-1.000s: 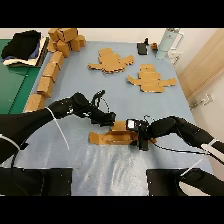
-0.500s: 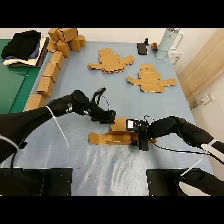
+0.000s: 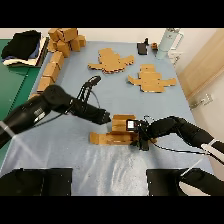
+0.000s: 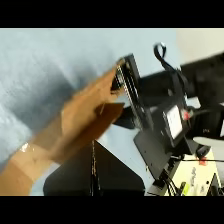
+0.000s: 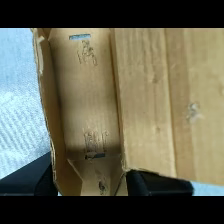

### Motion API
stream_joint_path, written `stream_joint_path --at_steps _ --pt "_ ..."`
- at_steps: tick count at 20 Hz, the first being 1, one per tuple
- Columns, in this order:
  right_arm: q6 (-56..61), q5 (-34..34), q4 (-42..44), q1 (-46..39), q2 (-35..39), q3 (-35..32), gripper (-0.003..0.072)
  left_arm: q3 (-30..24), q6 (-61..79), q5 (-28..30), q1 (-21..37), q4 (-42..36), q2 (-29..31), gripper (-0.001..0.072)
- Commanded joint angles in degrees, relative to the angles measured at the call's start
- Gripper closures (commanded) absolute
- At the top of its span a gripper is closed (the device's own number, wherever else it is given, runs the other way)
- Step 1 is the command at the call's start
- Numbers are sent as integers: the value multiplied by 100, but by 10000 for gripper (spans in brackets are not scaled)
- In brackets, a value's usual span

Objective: Fold the box.

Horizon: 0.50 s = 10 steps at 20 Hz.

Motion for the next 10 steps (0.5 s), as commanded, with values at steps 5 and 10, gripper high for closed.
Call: stream_joint_path --at_steps 5,10 --pt "2 0 0 2 -2 0 177 -1390 1401 431 -1128 131 1217 695" --pt "2 0 0 2 -2 0 177 -1469 3169 535 -1443 750 1211 693"
